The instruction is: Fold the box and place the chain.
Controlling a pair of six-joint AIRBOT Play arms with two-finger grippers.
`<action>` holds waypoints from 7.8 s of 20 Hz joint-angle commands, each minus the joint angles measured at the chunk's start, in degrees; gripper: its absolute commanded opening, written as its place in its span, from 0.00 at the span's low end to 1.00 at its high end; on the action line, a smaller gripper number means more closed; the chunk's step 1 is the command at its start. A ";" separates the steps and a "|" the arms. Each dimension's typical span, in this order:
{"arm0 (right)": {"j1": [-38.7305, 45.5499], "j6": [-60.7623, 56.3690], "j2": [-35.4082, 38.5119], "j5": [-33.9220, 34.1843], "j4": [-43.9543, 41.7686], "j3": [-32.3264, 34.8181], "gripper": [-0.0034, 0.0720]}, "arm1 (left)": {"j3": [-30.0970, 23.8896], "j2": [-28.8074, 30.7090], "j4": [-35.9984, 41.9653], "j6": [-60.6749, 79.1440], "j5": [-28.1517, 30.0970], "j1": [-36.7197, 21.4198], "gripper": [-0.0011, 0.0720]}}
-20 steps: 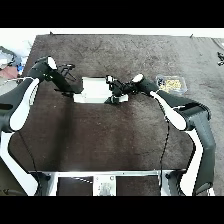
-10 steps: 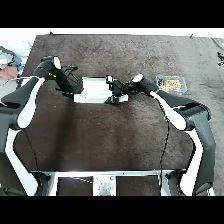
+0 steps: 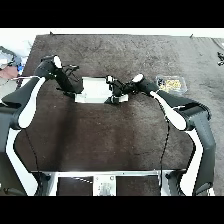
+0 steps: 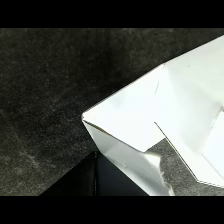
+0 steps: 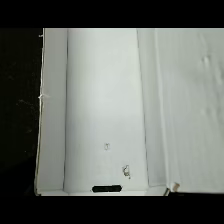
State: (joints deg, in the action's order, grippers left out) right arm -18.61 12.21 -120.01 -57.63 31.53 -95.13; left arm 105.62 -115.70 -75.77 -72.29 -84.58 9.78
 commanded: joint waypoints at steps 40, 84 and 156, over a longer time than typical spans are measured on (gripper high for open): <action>-0.07 0.02 0.02 0.00 -0.02 -0.02 0.67 | 0.07 4.46 12.44 1.05 0.68 -0.72 0.46; -0.07 0.02 0.02 0.00 -0.02 -0.02 0.67 | 0.02 4.17 10.88 -0.76 -0.26 0.13 0.54; -0.07 0.02 0.02 0.00 -0.02 -0.02 0.67 | 2.21 2.62 -12.04 -31.43 5.95 12.61 0.49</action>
State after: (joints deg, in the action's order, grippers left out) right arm -18.70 12.23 -120.01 -57.60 31.51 -95.13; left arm 108.05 -112.99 -88.90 -100.62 -78.50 22.35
